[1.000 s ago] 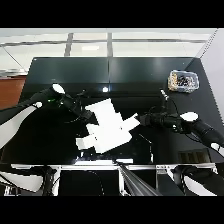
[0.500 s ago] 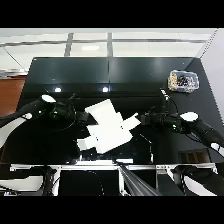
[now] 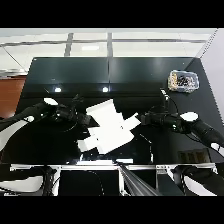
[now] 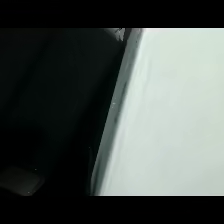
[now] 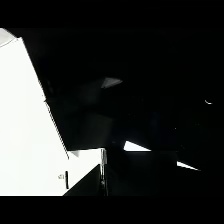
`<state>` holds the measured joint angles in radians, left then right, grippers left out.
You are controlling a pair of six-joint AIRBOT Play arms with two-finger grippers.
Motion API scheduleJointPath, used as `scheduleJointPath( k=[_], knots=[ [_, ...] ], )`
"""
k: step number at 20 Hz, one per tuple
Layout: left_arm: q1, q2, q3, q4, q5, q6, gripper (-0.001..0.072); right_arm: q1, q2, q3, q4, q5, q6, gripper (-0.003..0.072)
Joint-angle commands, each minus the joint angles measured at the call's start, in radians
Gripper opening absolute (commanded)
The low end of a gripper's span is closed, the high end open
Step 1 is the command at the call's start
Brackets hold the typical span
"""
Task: Fold the box and place the chain.
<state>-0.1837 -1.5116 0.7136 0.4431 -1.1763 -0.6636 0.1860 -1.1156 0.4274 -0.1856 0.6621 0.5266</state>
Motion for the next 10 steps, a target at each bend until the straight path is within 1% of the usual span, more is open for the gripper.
scheduleJointPath(
  k=[1, 2, 3, 4, 6, 7, 8, 9, 10],
  knots=[
    [-0.003, 0.001, 0.043, 0.035, -0.036, 0.034, 0.0065, 0.0, 0.001, 0.013, -0.038, -0.018, 0.0, 0.007],
    [-0.003, 0.001, 0.066, 0.055, -0.047, 0.037, 0.0028, -0.002, 0.001, 0.025, -0.052, -0.018, 0.0, 0.0361],
    [-0.006, 0.001, 0.091, 0.077, -0.053, 0.038, 0.0028, -0.007, 0.002, 0.046, -0.078, -0.01, 0.0, 0.065],
    [-0.013, 0.001, 0.12, 0.094, -0.058, 0.046, 0.0027, -0.02, 0.004, 0.08, -0.131, 0.014, 0.0, 0.0684],
    [-0.039, 0.014, 0.171, 0.127, -0.057, 0.061, 0.0025, -0.058, 0.004, 0.176, -0.282, 0.1, 0.0, 0.0684],
    [-0.06, 0.035, 0.186, 0.149, -0.035, 0.069, 0.0024, -0.078, 0.005, 0.235, -0.381, 0.158, 0.0, 0.0684],
    [-0.086, 0.067, 0.186, 0.152, 0.002, 0.073, 0.0023, -0.093, 0.006, 0.288, -0.482, 0.212, 0.0, 0.0684],
    [-0.122, 0.107, 0.176, 0.152, 0.06, 0.114, 0.0024, -0.104, 0.006, 0.339, -0.581, 0.255, 0.0, 0.0683],
    [-0.17, 0.151, 0.151, 0.151, 0.167, 0.198, 0.0024, -0.11, 0.006, 0.382, -0.671, 0.279, 0.0, 0.0683]
  ],
)
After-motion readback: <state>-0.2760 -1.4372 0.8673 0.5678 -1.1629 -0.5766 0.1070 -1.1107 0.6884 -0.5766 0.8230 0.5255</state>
